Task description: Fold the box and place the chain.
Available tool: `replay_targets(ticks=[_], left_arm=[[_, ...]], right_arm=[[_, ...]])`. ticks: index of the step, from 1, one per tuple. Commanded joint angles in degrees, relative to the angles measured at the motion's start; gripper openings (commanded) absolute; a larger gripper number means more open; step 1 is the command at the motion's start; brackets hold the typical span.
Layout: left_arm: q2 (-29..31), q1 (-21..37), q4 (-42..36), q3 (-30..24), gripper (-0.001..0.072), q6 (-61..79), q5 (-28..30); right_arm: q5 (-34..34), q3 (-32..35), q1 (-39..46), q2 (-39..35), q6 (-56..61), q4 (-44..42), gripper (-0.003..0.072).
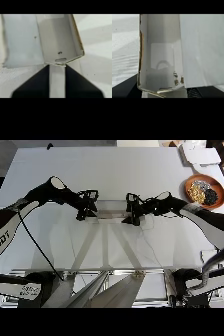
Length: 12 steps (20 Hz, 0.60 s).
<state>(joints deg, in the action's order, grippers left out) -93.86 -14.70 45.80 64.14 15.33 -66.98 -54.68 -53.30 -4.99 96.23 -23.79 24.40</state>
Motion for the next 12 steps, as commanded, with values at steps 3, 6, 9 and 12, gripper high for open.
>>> replay_targets(ticks=[3,6,9,12], left_arm=[[-0.09,-0.04,-1.6,-0.02,0.0032,0.11,-0.24],[-0.35,-0.04,-1.64,-0.02,0.0031,0.11,-0.68],[-0.35,-0.04,-1.64,-0.02,0.0032,0.11,-1.11],[-0.35,-0.04,-3.17,-0.02,0.003,0.11,-2.4]], right_arm=[[0.0,0.02,-0.04,0.04,-0.09,0.0,0.0437],[0.0,0.02,-0.04,0.04,-0.09,0.0,0.0437],[0.0,0.02,-0.04,0.04,-0.09,0.0,0.0437],[0.0,0.02,-0.04,0.04,-0.09,0.0,0.0437]])
